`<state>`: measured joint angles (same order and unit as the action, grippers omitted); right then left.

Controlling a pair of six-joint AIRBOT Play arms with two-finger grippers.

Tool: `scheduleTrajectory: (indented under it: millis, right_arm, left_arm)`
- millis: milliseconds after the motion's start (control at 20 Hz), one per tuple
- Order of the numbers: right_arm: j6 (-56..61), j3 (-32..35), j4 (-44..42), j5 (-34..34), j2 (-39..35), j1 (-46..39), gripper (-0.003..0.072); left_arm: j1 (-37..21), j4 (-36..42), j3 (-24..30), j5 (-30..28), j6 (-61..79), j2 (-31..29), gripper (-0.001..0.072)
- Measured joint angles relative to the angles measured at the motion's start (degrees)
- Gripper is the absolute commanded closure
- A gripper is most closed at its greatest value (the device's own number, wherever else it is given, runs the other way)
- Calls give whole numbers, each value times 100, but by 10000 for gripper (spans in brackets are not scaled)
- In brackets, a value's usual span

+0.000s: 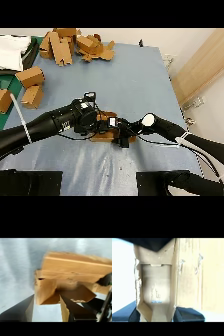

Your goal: Fold the box.

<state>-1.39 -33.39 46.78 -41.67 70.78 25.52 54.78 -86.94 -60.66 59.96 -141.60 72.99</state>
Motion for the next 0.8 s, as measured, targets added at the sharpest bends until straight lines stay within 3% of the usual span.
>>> scheduleTrajectory:
  millis: [300,800]
  right_arm:
    - [35,0,46,0,0,-2,689]
    - [48,2,79,33,0,-2,689]
  left_arm:
    - [-72,-162,55,188,155,-15,258]
    - [-79,-127,251,-70,466,168,259]
